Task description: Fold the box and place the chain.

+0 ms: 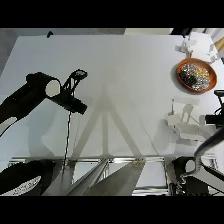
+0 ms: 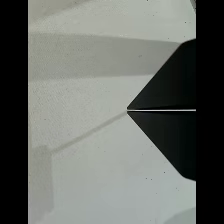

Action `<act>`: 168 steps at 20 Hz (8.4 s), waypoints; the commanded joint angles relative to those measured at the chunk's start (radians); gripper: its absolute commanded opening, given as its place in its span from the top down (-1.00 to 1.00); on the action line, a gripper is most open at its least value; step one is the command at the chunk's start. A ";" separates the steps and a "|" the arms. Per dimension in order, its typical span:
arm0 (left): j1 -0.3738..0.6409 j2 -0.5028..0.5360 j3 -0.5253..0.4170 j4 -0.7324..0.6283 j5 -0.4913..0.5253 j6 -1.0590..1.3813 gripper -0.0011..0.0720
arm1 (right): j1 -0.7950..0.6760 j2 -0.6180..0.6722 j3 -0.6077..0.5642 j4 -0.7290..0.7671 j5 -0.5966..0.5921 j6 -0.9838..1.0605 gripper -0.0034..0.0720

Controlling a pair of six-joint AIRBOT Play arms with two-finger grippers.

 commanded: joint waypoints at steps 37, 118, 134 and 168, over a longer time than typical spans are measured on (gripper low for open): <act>0.094 -0.316 0.038 -1.187 0.160 1.114 -0.52 | 0.522 0.563 -0.351 0.763 -0.464 -0.138 0.89; 0.016 -0.378 -0.120 -1.099 0.257 1.906 0.96 | 0.521 0.742 -0.169 0.985 -0.137 -0.456 0.07; 0.017 -0.389 -0.120 -1.089 0.255 1.946 0.94 | 0.522 0.742 -0.170 0.962 -0.126 -0.507 0.08; 0.017 -0.389 -0.120 -1.089 0.254 1.946 0.89 | 1.163 0.527 -0.609 0.842 -0.900 -1.227 -0.92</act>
